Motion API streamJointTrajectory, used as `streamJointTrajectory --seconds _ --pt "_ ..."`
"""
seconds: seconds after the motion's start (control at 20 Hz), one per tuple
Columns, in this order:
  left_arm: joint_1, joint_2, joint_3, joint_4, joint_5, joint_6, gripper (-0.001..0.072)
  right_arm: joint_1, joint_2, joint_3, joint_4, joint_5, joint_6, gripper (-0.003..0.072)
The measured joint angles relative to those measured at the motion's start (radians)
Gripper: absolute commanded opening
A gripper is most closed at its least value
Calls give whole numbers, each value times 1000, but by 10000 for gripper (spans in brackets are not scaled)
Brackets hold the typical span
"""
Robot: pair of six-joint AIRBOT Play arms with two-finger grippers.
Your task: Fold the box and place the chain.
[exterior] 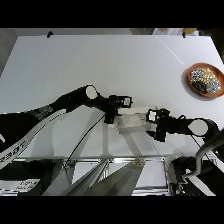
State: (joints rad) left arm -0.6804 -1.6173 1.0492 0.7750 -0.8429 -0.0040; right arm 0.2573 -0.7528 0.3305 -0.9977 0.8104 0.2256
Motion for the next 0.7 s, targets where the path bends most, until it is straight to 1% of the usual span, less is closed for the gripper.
streamJointTrajectory --seconds 0.2,0.4,0.55,0.7 --pt "0 0 0 0 0 0 11 -62 -62 0 16 36 -14 684" --pt "0 0 0 0 0 0 11 -95 -107 -7 0 68 -21 684" --pt "0 0 0 0 0 0 11 -89 -115 -21 -11 101 -24 684" --pt "0 0 0 0 0 1 11 -51 -91 -30 -13 153 -19 684"
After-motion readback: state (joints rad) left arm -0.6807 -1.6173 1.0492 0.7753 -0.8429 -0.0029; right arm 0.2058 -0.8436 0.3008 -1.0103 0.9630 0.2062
